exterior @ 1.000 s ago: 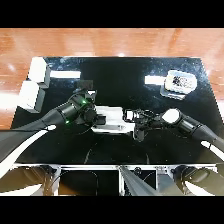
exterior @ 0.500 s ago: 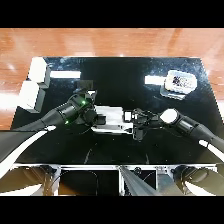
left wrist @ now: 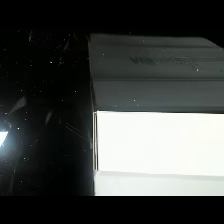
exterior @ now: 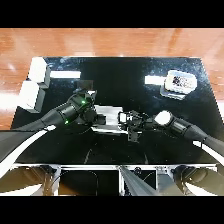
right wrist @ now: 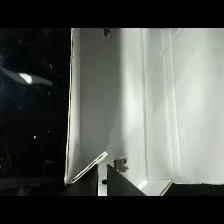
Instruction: Fold the box and place the chain.
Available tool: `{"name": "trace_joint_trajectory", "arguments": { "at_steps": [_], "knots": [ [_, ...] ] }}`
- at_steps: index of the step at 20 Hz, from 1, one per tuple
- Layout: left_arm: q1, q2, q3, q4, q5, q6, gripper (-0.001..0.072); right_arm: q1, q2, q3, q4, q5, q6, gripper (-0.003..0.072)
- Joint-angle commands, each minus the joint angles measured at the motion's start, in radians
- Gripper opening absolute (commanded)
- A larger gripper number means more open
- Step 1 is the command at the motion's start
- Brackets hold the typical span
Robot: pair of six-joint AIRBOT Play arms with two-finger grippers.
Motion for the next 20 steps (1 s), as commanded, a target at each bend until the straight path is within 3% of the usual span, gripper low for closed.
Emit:
{"name": "trace_joint_trajectory", "arguments": {
  "at_steps": [1,7,14,15,16,17,20],
  "knots": [
    [0.001,-0.001,0.0,-0.007,0.0,0.0,0.0022,0.005,-0.006,0.001,0.028,-0.01,-0.001,0.0072],
    [0.0,-0.001,0.0,-0.007,0.002,0.0,0.0022,-0.008,0.005,0.027,0.015,0.013,0.03,0.0073],
    [0.0,-0.001,0.0,-0.008,0.005,0.0,0.0022,-0.173,0.12,0.048,-0.21,0.215,0.258,0.0073],
    [0.0,-0.001,0.0,-0.008,0.005,-0.001,0.0022,-0.194,0.117,0.048,-0.243,0.244,0.277,0.0162],
    [0.0,-0.001,0.0,-0.009,0.005,-0.001,0.0022,-0.202,0.112,0.048,-0.269,0.245,0.305,0.0447],
    [0.0,-0.001,0.0,-0.01,0.005,-0.001,0.0022,-0.202,0.104,0.048,-0.274,0.219,0.319,0.0533],
    [0.0,-0.001,0.0,-0.011,0.005,0.0,0.0022,-0.177,0.061,0.048,-0.264,0.158,0.316,0.0533]
  ]
}}
